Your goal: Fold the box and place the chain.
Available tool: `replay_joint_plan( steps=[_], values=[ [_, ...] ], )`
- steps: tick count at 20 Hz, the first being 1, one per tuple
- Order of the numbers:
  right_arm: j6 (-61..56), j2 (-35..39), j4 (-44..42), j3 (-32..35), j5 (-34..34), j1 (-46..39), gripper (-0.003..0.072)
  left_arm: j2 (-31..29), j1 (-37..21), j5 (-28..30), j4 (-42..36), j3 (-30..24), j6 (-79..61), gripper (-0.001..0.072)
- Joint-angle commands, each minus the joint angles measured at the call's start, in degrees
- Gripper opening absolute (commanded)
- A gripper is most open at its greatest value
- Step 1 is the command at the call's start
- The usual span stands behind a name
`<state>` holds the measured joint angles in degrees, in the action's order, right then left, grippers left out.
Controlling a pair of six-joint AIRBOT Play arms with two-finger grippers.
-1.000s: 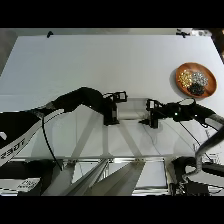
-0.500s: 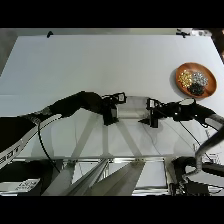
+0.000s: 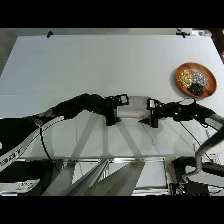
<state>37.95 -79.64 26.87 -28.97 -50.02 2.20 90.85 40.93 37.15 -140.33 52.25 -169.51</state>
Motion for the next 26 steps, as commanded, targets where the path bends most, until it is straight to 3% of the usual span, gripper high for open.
replay_joint_plan(
  steps=[1,3,7,8,10,12,26],
  values=[
    [0.02,0.04,0.04,-0.02,-0.13,0.0,0.0335,0.04,0.83,0.81,-0.15,-0.04,0.0,0.0612],
    [0.0,0.04,0.04,-0.02,-0.13,0.0,0.0335,0.04,1.16,1.11,-0.22,-0.04,0.0,0.0489],
    [0.02,0.04,0.04,-0.02,-0.13,0.0,0.0335,0.04,1.7,2.64,-0.28,-0.04,0.0,0.0442],
    [0.0,0.04,0.07,-0.02,-0.13,0.0,0.0335,0.04,1.7,3.1,-0.26,-0.04,0.0,0.0384],
    [0.0,0.04,0.07,-0.02,-0.13,0.0,0.0335,0.04,1.68,3.32,-0.26,-0.04,0.0,0.038],
    [0.0,0.04,0.04,-0.02,-0.13,0.0,0.0335,0.04,1.64,3.23,-0.26,-0.04,0.0,0.031],
    [0.0,0.04,0.04,-0.02,-0.13,0.0,0.0335,0.02,1.62,3.13,0.11,-0.04,0.0,0.0316]
  ],
)
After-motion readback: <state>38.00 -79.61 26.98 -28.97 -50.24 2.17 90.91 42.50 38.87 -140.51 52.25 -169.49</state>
